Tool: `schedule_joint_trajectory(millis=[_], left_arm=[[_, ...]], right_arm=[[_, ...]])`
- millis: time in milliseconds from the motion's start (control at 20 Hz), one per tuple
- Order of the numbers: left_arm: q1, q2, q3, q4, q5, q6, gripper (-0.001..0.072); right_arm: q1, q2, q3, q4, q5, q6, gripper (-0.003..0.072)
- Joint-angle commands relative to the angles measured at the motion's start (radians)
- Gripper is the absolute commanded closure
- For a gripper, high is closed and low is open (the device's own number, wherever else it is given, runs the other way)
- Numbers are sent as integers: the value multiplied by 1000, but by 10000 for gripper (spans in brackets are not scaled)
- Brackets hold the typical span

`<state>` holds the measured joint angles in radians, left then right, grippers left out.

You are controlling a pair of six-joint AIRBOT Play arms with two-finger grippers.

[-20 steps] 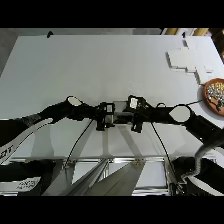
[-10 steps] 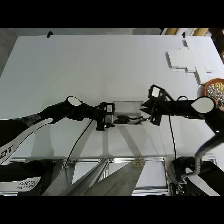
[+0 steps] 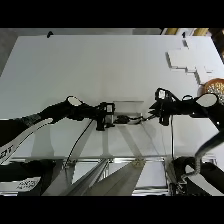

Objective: Fold the box and place the chain.

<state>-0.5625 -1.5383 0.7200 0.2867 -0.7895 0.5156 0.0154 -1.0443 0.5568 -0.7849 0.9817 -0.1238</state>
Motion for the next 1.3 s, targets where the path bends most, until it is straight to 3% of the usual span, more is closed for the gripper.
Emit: schedule_joint_trajectory(millis=[0,700,800,1100,1250], left_arm=[[0,0,0,0,0,0,700],[0,0,0,0,0,0,700],[0,0,0,0,0,0,700],[0,0,0,0,0,0,700],[0,0,0,0,0,0,700]], right_arm=[[18,-73,0,-8,13,-53,531],[79,-153,-1,7,-33,-95,535],[79,-153,-1,8,-30,-95,590],[79,-153,-1,54,-20,-95,591],[79,-153,-1,48,-11,-90,672]])
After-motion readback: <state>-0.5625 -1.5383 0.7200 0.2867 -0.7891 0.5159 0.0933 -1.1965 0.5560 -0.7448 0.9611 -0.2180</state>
